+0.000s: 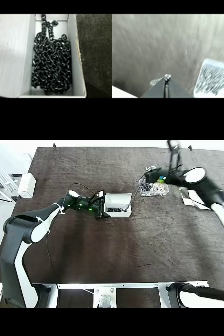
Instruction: Fold the box and place the chain.
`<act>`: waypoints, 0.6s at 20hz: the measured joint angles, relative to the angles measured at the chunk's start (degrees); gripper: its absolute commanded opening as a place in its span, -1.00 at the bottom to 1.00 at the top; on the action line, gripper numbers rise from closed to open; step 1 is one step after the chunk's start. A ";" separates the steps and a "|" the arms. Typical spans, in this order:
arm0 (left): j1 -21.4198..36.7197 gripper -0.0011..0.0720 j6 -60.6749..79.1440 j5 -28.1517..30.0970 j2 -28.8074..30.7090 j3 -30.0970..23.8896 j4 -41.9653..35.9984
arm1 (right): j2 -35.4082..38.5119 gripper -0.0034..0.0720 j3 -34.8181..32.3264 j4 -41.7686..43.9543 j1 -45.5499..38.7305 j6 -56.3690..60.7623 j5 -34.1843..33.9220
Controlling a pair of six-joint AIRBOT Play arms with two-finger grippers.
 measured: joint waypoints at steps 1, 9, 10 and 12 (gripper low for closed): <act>0.00 -0.18 0.00 0.00 0.00 0.00 0.00 | 3.23 -0.88 -0.33 -1.40 0.46 0.87 0.15; 0.00 -0.18 0.02 0.00 0.00 0.00 0.00 | 14.71 -0.88 -1.42 -5.09 7.37 3.06 2.49; 0.00 -0.18 0.00 0.00 0.00 0.00 0.00 | 15.04 -0.88 -1.70 -5.27 8.63 3.17 2.69; 0.00 -0.18 0.02 0.00 0.00 0.00 0.00 | 15.43 -0.88 -2.38 -5.29 10.84 3.19 2.93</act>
